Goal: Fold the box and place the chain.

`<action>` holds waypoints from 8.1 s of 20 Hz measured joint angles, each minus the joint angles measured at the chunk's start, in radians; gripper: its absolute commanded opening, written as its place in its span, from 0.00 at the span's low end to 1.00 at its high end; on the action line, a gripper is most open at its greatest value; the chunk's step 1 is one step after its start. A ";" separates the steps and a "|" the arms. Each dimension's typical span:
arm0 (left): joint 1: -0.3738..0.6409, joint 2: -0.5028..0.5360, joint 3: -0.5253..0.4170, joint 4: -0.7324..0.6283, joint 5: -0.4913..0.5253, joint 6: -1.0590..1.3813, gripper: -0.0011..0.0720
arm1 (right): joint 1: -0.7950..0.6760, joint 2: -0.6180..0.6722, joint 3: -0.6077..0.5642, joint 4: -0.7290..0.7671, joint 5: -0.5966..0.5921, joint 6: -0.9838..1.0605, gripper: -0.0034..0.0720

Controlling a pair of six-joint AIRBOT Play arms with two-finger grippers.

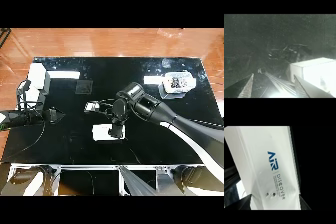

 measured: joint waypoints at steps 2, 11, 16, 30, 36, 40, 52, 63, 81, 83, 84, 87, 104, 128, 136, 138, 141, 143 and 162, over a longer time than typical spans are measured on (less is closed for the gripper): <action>0.000 0.000 0.000 0.000 0.000 0.000 0.85 | 0.005 -0.007 0.000 -0.013 0.009 -0.003 0.98; 0.000 0.000 0.000 0.000 0.000 0.000 0.85 | 0.016 -0.013 0.001 -0.021 0.005 -0.007 0.28; 0.000 0.000 0.000 0.000 0.000 0.000 0.85 | 0.016 -0.013 0.001 -0.019 -0.010 -0.007 0.07; 0.000 0.000 0.000 0.000 0.000 0.000 0.85 | 0.004 -0.007 0.025 0.021 -0.058 -0.002 0.08; 0.000 0.000 0.000 0.000 -0.001 0.000 0.85 | 0.002 -0.010 0.027 0.030 -0.054 0.006 0.09; 0.000 0.000 0.000 0.000 -0.001 0.000 0.85 | 0.002 -0.011 0.022 0.031 -0.038 0.009 0.33; 0.000 0.000 0.000 0.000 -0.001 0.000 0.85 | 0.002 -0.012 0.019 0.028 -0.019 0.034 0.39; 0.000 0.000 0.000 0.000 -0.001 0.000 0.85 | 0.002 -0.012 0.019 0.026 -0.037 0.040 0.54; 0.000 0.000 0.000 0.000 -0.001 0.001 0.85 | 0.002 -0.012 0.019 0.027 -0.037 0.046 0.44; 0.000 0.000 0.000 0.000 -0.001 0.001 0.85 | 0.002 -0.012 0.019 0.028 -0.039 0.047 0.44; 0.000 0.000 0.000 0.000 -0.001 0.001 0.85 | 0.002 -0.012 0.019 0.029 -0.039 0.047 0.44; 0.000 0.000 0.000 0.000 -0.001 0.000 0.85 | 0.002 -0.012 0.019 0.031 -0.040 0.047 0.44; 0.000 0.000 0.000 0.000 -0.001 0.001 0.85 | 0.030 -0.029 0.012 0.032 -0.018 0.056 0.58; -0.028 -0.004 0.000 -0.003 0.026 0.001 0.85 | -0.200 0.460 -0.687 0.690 0.580 0.604 0.07; -0.033 -0.005 0.000 0.000 0.036 0.001 0.85 | -0.193 0.403 -0.716 0.758 0.609 0.613 0.07; -0.033 -0.005 0.000 0.000 0.037 0.001 0.85 | -0.178 0.394 -0.716 0.760 0.605 0.611 0.08; -0.033 -0.005 0.000 0.000 0.037 0.001 0.85 | -0.158 0.379 -0.717 0.761 0.608 0.609 0.08; -0.033 -0.005 0.000 -0.001 0.037 0.001 0.85 | -0.151 0.365 -0.717 0.756 0.610 0.608 0.08; -0.191 -0.225 0.141 -0.074 0.022 0.250 0.85 | -0.359 0.593 -0.649 0.613 0.438 0.549 0.08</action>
